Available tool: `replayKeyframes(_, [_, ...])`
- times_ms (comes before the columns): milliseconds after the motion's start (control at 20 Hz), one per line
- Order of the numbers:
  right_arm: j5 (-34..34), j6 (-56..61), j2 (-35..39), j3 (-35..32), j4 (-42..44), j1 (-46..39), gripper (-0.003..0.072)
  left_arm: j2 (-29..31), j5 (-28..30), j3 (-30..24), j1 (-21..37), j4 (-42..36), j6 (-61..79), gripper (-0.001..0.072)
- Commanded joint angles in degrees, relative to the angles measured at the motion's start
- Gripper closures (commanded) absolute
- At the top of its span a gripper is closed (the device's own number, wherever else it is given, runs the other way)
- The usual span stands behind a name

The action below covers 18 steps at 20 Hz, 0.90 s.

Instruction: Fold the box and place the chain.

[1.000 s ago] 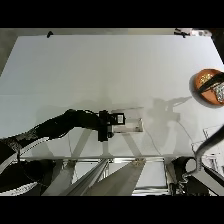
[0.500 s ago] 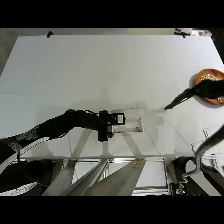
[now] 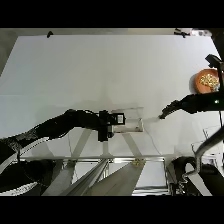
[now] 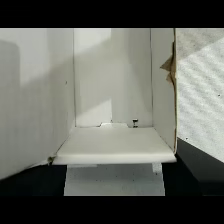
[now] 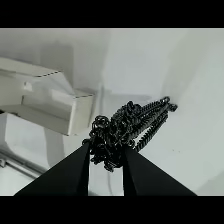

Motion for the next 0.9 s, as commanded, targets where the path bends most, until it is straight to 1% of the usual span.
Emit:
replayKeyframes(0, [-0.33,2.64,6.12,-0.5,-0.15,5.55,0.0676,0.04,0.02,0.04,-0.02,0.0,0.02,0.0696])
replayKeyframes(100, [-0.52,4.09,8.17,-0.5,-0.13,8.0,0.0676,0.04,0.0,0.04,-0.02,0.02,0.02,0.0697])
replayKeyframes(250, [-3.21,5.88,9.46,-0.5,0.31,11.23,0.0676,0.04,0.02,0.04,-0.02,0.02,0.02,0.0697])
replayKeyframes(600, [-9.88,6.69,9.6,-0.5,5.49,17.73,0.0676,0.07,0.02,0.04,-0.02,0.0,0.02,0.0697])
replayKeyframes(850, [-11.54,7.1,9.6,-0.5,7.56,20.37,0.0676,0.04,0.02,0.04,-0.02,0.02,0.02,0.0696])
